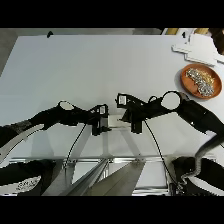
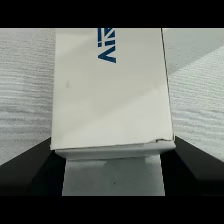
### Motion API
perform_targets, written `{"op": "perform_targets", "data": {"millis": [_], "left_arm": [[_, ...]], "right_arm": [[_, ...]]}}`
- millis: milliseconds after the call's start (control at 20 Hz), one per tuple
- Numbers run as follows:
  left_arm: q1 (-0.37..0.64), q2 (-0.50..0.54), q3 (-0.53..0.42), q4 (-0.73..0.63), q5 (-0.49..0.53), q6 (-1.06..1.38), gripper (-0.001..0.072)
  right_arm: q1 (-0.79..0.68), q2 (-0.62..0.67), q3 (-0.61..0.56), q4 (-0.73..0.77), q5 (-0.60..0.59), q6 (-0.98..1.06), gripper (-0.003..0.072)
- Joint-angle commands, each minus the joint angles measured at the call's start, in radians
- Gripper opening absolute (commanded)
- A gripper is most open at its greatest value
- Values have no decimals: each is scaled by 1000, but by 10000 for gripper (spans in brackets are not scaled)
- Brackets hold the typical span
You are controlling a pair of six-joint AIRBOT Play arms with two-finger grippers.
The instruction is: Fold the box and place the chain.
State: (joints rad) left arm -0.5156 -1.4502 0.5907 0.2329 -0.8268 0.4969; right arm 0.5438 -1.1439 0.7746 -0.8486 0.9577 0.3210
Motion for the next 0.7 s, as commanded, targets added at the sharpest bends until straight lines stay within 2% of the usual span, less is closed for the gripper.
{"op": "perform_targets", "data": {"millis": [0,650], "left_arm": [[1,0,0,0,0,0,12],[1,0,0,0,0,0,12]], "right_arm": [[-13,-37,-1,13,45,-14,18],[-13,-122,-3,8,53,-14,17]]}}
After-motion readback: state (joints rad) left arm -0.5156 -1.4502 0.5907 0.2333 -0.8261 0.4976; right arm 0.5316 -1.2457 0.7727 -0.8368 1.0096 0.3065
